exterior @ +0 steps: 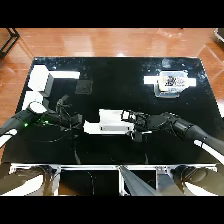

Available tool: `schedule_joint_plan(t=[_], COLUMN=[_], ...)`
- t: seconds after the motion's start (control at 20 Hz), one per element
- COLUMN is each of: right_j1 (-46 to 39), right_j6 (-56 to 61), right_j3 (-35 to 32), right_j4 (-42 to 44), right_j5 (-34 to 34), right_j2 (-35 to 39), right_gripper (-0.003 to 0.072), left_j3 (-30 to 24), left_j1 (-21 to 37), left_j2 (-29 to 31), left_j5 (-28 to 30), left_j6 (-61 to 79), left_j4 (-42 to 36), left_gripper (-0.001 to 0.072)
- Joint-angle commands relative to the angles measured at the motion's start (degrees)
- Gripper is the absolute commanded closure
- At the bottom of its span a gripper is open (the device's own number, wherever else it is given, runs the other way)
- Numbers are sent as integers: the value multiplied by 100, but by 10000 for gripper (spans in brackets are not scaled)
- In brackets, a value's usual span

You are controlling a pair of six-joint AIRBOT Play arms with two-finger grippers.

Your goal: Fold the box and place the chain.

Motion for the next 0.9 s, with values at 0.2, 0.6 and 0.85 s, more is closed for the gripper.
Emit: schedule_joint_plan(t=[0.2,0.6,0.85], right_j1=[2,2,0], right_j6=[0,0,0], right_j3=[2,0,2], right_j4=[2,2,2], right_j5=[0,0,0], right_j2=[2,2,2], right_gripper=[556,556,556], left_j3=[-216,24,20], left_j1=[-516,-243,391], left_j2=[-173,232,315], left_j5=[334,-66,-435], left_j6=[-153,-70,-109], left_j4=[-446,-247,413], left_gripper=[684,348,543])
